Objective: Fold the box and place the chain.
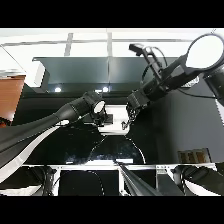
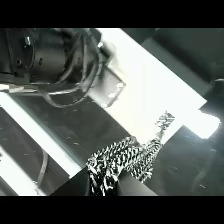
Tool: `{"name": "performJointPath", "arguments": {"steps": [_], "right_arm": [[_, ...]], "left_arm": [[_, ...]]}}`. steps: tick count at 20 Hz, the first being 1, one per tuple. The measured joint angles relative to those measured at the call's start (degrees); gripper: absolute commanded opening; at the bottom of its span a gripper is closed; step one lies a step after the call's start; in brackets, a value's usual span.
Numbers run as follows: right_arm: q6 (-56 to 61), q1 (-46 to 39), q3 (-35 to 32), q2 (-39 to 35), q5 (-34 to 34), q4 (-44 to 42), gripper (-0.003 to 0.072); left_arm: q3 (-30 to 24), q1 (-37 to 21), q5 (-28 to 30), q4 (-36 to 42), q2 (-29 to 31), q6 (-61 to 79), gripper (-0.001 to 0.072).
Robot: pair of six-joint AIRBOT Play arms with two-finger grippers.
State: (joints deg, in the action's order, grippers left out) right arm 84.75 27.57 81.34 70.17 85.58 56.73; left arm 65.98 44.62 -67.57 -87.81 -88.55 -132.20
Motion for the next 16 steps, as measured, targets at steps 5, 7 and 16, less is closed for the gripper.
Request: {"name": "performJointPath", "arguments": {"steps": [5,7,16], "right_arm": [[-0.96,0.07,-4.00,0.00,-4.35,-4.39,0.0011],[-1.03,0.22,-6.69,0.00,-6.69,-4.98,0.0011],[0.33,1.70,-18.64,4.15,-23.37,-5.46,0.0026]], "left_arm": [[0.02,0.00,0.02,0.00,0.00,0.00,0.0027],[0.02,0.00,0.00,0.00,0.00,0.00,0.0027],[0.02,0.00,0.00,0.00,0.00,0.00,0.0027]]}}
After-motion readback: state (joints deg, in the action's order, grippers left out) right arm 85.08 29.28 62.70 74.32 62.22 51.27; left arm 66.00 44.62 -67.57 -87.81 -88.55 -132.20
